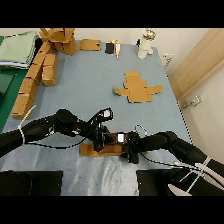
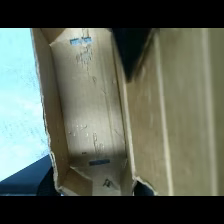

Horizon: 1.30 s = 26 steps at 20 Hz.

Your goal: Fold the box.

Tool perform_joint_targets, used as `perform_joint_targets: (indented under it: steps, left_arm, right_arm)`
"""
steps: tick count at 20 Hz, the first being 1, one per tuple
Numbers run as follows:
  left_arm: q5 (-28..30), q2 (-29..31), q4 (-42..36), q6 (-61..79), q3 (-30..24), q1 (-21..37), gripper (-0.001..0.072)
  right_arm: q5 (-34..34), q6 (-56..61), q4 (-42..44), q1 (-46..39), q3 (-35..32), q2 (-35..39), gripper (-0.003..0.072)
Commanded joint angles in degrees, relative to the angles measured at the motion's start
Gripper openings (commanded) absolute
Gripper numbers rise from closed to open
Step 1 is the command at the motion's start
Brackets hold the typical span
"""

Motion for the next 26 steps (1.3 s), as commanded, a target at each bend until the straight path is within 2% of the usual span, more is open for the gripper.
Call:
perform_joint_targets:
  steps: [1,5,9,10,11,12,14,15,16,18,20,22,26]
  left_arm:
    - [1.5,0.0,1.5,-7.5,0.0,0.3,0.0576]
    - [0.3,1.2,10.6,-18.7,0.0,2.7,0.0578]
    - [-8.1,6.6,23.1,-35.7,0.0,6.4,0.0576]
    - [-11.5,8.2,25.3,-40.5,0.0,7.1,0.0502]
    - [-16.1,9.6,25.9,-44.2,0.0,7.4,0.0227]
    - [-21.0,10.5,25.8,-46.5,0.0,7.5,0.0009]
    - [-27.1,11.0,24.9,-60.2,0.0,5.7,0.0012]
    - [-26.7,11.0,22.8,-64.7,0.0,3.4,0.0013]
    - [-24.3,11.0,19.5,-64.7,0.0,0.7,0.0013]
    - [-14.1,10.9,14.6,-64.8,0.0,-4.2,0.0013]
    - [-6.9,10.3,13.6,-64.8,0.4,-4.6,0.0013]
    - [-4.9,9.1,13.1,-64.8,0.6,-2.4,0.0013]
    - [-4.7,5.7,12.0,-64.6,0.6,0.4,0.0013]
  right_arm:
    - [0.0,0.0,0.0,0.1,0.0,0.0,0.0516]
    - [0.0,0.0,0.0,0.1,0.0,0.0,0.0516]
    - [0.0,0.0,0.0,0.1,0.0,0.0,0.0516]
    - [0.0,0.0,0.0,0.1,0.0,0.0,0.0516]
    - [0.0,0.0,0.0,0.1,0.0,0.0,0.0515]
    - [0.0,0.0,0.0,0.1,0.0,0.0,0.0515]
    - [0.0,0.0,0.0,0.1,0.0,0.0,0.0516]
    - [0.0,0.0,0.0,0.1,0.0,0.0,0.0516]
    - [0.0,0.0,0.0,0.1,0.0,0.0,0.0516]
    - [0.0,0.0,0.0,0.1,0.0,0.0,0.0516]
    - [0.0,0.0,0.0,0.1,0.0,0.0,0.0516]
    - [0.0,0.0,0.0,0.1,0.0,0.0,0.0515]
    - [0.0,0.1,0.0,0.1,0.0,0.0,0.0516]
